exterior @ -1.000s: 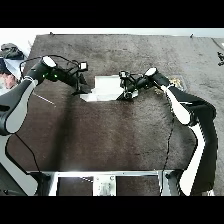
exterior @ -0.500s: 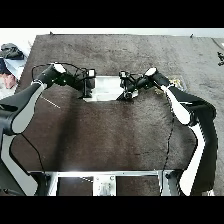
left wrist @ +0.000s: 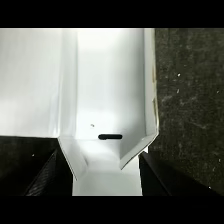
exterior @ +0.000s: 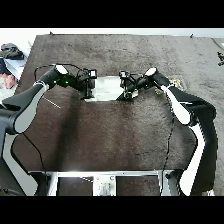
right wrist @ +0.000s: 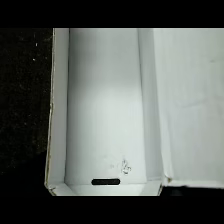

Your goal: Fold the box and place the chain.

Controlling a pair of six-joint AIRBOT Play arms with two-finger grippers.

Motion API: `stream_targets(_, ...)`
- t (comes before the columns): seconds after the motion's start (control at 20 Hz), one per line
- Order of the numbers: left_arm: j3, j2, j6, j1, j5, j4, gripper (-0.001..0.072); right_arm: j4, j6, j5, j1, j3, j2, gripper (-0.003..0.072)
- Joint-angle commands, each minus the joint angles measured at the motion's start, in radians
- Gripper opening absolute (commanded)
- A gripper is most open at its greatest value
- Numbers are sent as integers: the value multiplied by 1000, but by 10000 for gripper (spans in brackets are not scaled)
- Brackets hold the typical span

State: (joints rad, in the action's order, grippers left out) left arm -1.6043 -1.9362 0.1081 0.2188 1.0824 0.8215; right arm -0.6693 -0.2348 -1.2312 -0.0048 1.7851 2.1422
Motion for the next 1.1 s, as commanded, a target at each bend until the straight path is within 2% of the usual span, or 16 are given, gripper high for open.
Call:
stream_targets(0.0,0,-1,-3,1,1,-12,544,0,0,0,-1,0,0,318)
stream_targets(0.1,0,-1,-3,1,2,-24,543,0,0,0,-1,0,0,318)
stream_targets(0.2,0,-1,-10,1,4,-26,465,0,0,0,-1,0,0,319)
stream_targets(0.3,0,-1,-31,1,5,-26,436,0,0,0,-1,0,0,318)
stream_targets(0.35,0,-1,-30,1,10,-26,290,0,0,0,-1,0,0,318)
stream_targets(0.45,0,-1,-30,1,10,-26,282,0,0,0,-1,0,0,318)
stream_targets(0.5,0,-1,-30,1,12,-28,198,0,0,0,-1,0,0,318)
stream_targets(0.55,0,-1,-30,1,14,-29,181,0,0,0,-1,0,0,318)
stream_targets(0.75,0,-3,-32,1,18,-51,181,0,0,0,-1,0,0,318)
stream_targets(1.05,0,-46,32,1,16,-189,184,0,0,0,-1,0,0,318)
